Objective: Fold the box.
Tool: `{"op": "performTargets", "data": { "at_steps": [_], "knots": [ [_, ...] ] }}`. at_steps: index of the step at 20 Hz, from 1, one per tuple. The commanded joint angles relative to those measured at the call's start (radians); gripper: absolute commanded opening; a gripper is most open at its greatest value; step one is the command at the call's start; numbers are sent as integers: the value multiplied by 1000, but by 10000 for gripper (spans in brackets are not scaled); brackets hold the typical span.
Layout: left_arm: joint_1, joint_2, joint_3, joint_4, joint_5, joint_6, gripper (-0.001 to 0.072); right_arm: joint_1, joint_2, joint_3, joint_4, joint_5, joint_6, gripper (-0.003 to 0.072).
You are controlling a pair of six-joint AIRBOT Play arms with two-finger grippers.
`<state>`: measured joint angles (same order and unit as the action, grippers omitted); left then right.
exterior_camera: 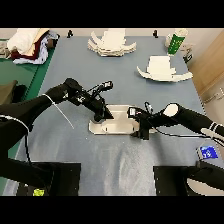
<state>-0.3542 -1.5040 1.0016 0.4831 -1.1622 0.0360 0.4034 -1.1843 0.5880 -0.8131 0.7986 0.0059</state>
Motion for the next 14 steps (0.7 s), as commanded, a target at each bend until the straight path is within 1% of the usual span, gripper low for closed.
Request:
{"op": "performTargets", "data": {
  "at_steps": [1, 3, 5, 7, 9, 14],
  "knots": [
    [-1, 1, 0, -1, 2, 0, 14, 2, -1, -2, -18, -9, -7, 636],
    [-1, 1, 0, -2, 2, -1, 14, 2, -1, -2, -17, -14, -7, 635],
    [-1, 1, 0, -2, 2, 0, 14, 2, -1, -2, -17, -14, -7, 545],
    [-1, 1, 0, -2, 2, -1, 14, 2, -1, -2, -17, -15, -7, 545],
    [-1, 1, 0, -2, 2, -1, 14, 2, -1, -2, -16, -18, -7, 524],
    [-1, 1, 0, -1, 2, -1, 14, 2, -1, -2, -16, -18, -7, 527]
  ]
}}
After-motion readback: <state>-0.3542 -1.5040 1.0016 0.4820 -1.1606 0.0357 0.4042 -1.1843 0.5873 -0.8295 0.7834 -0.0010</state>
